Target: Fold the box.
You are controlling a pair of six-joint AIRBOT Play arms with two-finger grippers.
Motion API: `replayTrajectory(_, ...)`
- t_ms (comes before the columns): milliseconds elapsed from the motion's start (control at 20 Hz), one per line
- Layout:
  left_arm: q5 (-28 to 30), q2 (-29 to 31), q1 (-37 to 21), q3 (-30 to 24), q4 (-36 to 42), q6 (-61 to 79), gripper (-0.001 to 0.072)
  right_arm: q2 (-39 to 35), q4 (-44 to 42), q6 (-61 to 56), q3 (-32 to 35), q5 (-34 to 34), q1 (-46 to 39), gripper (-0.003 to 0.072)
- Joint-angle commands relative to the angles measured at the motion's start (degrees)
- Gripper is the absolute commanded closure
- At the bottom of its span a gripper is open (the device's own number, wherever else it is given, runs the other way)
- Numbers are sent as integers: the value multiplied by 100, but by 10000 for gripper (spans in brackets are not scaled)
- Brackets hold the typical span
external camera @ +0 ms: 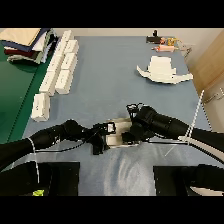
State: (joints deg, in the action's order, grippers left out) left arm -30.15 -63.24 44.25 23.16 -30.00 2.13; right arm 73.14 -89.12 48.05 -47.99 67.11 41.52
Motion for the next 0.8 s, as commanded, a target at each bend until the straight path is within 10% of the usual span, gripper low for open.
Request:
replayTrajectory(0, 2, 2, 4, -2, 2, -2, 257, -11, -24, 2, -4, 68, -13, 213)
replayTrajectory(450, 2, 0, 4, -2, 2, -2, 257, -933, 181, 0, -505, 798, -170, 217)
replayTrajectory(650, 0, 2, 4, -2, 2, -2, 257, -1488, 546, 63, -527, 1355, -529, 665)
replayTrajectory(750, 2, 2, 4, 0, 2, -2, 256, -1576, 769, 245, -527, 1403, -940, 686)
